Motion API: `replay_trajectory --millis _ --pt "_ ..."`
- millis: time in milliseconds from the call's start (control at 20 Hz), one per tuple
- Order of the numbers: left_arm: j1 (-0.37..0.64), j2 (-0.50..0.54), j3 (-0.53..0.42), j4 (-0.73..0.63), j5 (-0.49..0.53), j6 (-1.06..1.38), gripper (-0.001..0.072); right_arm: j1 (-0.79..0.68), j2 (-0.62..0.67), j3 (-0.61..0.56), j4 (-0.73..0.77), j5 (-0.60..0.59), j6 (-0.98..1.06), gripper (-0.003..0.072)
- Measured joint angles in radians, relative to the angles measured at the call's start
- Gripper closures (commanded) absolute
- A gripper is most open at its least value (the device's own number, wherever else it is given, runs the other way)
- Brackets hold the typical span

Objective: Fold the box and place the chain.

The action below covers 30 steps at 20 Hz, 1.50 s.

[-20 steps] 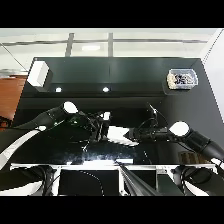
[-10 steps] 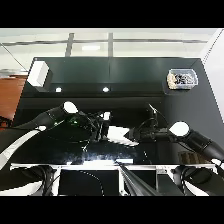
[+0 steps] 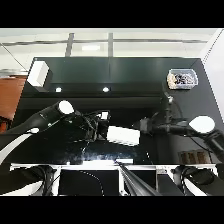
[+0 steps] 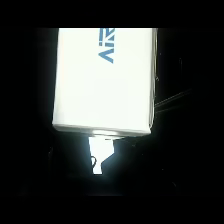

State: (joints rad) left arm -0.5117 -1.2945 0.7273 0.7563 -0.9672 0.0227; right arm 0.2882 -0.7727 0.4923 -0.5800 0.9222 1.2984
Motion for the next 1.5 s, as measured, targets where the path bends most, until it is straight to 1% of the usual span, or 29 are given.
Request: replay_trajectory --millis 150,250,350,500,700,900,1000,1200,1500 --pt "0.010 0.064 0.000 0.060 -0.046 -0.136 -0.0007 -0.101 0.038 0.010 -0.016 0.029 -0.002 0.0646" --pt "0.010 0.103 0.000 0.072 -0.066 -0.208 -0.0007 -0.157 0.050 0.012 -0.019 0.047 -0.010 0.0646" --pt "0.000 0.133 0.002 0.073 -0.072 -0.254 -0.0006 -0.194 0.056 0.013 -0.020 0.057 -0.023 0.0646" --pt "-0.035 0.143 0.025 0.058 -0.060 -0.293 -0.0006 -0.222 0.061 0.014 -0.023 0.062 -0.047 0.0646" --pt "-0.097 0.104 0.100 0.033 0.013 -0.312 -0.0005 -0.234 0.062 0.014 -0.023 0.061 -0.077 0.0646" --pt "-0.165 0.012 0.190 0.024 0.047 -0.318 -0.0004 -0.237 0.062 0.014 -0.024 0.040 -0.095 0.0646" --pt "-0.192 -0.028 0.217 0.022 0.057 -0.317 -0.0004 -0.243 0.062 0.014 -0.032 0.016 -0.097 0.0646" --pt "-0.219 -0.080 0.238 0.029 0.051 -0.294 -0.0003 -0.312 0.062 0.014 -0.077 -0.023 -0.078 0.0646" --pt "-0.231 -0.114 0.247 0.032 0.046 -0.263 -0.0003 -0.448 0.063 0.014 -0.106 -0.015 -0.067 0.0646"
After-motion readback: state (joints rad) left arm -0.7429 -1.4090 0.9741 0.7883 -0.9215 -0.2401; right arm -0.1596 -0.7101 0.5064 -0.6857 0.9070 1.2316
